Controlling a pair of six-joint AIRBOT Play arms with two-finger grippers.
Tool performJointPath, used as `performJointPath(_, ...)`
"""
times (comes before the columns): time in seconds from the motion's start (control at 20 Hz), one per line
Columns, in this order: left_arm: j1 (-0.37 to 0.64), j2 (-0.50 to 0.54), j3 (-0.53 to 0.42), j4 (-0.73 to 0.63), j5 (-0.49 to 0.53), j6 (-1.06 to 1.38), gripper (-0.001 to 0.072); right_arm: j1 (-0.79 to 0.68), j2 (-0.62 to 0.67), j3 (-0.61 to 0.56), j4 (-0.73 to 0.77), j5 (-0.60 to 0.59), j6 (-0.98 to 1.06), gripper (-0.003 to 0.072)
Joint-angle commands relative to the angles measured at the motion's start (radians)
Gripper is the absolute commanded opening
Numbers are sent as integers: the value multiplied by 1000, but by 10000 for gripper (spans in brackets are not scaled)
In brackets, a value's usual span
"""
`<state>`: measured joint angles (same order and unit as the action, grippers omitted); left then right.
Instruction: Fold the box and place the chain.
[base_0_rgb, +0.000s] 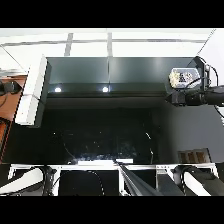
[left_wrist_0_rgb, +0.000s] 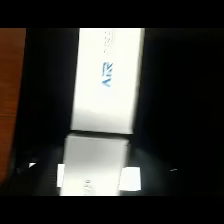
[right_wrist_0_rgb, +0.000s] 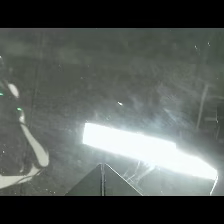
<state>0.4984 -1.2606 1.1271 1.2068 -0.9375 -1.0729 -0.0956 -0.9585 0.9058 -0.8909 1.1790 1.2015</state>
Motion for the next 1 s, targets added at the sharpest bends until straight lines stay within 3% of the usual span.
performJointPath(0.0, -10, 59, 38, -237, -179, -121, 26, 77, -3, -2, -2, -104, -23, 18)
performJointPath(0.1, -61, 143, -68, -461, -174, 5, 25, 167, -4, -36, -6, -237, -97, 18)
performJointPath(0.15, -105, 210, -151, -520, -112, 35, 25, 205, -5, -71, -21, -334, -106, 18)
performJointPath(0.3, -288, 448, -443, -401, 249, 85, 25, 265, -5, -235, -92, -682, -104, 18)
performJointPath(0.4, -367, 563, -581, -259, 420, 81, 26, 260, -5, -303, -98, -755, -105, 19)
performJointPath(0.55, -369, 626, -623, -230, 422, 76, 27, 260, -4, -309, -97, -706, -104, 19)
performJointPath(0.95, -368, 626, -623, -249, 413, 71, 28, 260, -4, -309, -97, -709, -104, 19)
